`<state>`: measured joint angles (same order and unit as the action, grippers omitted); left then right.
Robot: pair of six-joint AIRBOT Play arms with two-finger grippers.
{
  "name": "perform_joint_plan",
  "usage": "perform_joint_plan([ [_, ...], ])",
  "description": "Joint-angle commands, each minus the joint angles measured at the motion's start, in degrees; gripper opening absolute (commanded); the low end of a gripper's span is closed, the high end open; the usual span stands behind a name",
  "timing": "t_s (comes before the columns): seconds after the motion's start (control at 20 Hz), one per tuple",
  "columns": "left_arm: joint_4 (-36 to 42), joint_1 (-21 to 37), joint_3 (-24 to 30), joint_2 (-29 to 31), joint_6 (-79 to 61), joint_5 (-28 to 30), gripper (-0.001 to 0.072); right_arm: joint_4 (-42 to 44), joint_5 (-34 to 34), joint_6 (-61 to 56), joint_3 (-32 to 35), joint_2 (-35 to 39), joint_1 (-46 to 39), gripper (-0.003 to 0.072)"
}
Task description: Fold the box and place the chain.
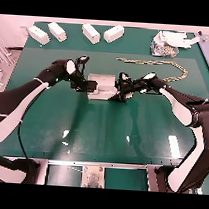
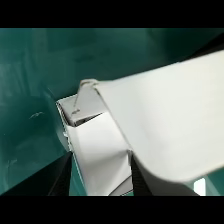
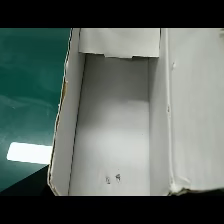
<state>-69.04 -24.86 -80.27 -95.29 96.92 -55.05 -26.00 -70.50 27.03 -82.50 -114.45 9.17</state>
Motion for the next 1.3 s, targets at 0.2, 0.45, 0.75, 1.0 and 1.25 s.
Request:
perform_joint_plan([
  [0.2, -7.04, -2.78, -0.35, -0.35, 10.43, 2.34, 0.0455, -0.02, -0.04, -0.02, 0.0, 0.0, 0.02, 0.0575],
  [0.45, -9.57, -3.43, -2.99, -2.32, 13.25, 1.29, 0.0443, -0.02, -0.04, -0.02, 0.0, 0.0, 0.02, 0.0575],
  [0.75, -9.18, -3.43, -3.04, -2.34, 12.96, 1.51, 0.0445, -0.02, -0.04, -0.02, 0.0, 0.0, 0.02, 0.0575],
  [1.0, -8.68, -3.43, -3.04, -2.34, 12.96, 2.69, 0.0445, -0.02, -0.04, -0.02, 0.0, 0.0, 0.02, 0.0576],
  [1.25, -8.57, -3.43, -3.04, -2.34, 13.0, 3.63, 0.0445, -0.02, -0.04, 0.0, 0.0, 0.0, 0.0, 0.0575],
])
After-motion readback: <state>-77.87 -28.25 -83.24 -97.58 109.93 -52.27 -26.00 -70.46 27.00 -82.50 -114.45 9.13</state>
